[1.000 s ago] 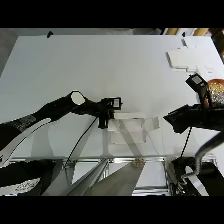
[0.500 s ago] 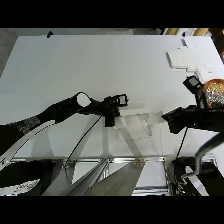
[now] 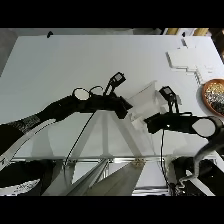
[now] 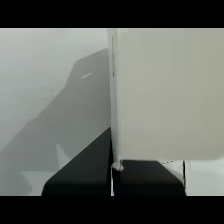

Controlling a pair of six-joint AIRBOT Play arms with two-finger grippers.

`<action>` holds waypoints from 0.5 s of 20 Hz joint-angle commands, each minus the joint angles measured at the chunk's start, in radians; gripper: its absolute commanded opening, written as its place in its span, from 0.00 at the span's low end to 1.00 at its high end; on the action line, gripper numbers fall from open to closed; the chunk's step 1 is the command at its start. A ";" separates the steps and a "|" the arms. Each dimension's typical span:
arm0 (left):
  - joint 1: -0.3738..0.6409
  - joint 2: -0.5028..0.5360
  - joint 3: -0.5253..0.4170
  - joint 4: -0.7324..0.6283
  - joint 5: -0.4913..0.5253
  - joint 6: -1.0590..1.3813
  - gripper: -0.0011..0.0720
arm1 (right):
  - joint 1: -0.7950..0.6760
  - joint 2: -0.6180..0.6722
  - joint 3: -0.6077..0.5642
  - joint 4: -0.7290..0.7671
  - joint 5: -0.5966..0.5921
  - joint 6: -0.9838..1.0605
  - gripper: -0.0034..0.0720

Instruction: Fold the box and place the chain.

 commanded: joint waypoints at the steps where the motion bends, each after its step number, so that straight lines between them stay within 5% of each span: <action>1: -0.001 0.000 0.002 -0.039 -0.021 -0.025 0.03 | 0.073 -0.073 -0.007 -0.108 -0.144 0.126 0.07; 10: 0.000 -0.042 0.002 0.042 -0.037 -0.026 0.02 | 0.087 -0.064 0.032 -0.182 -0.179 0.103 0.07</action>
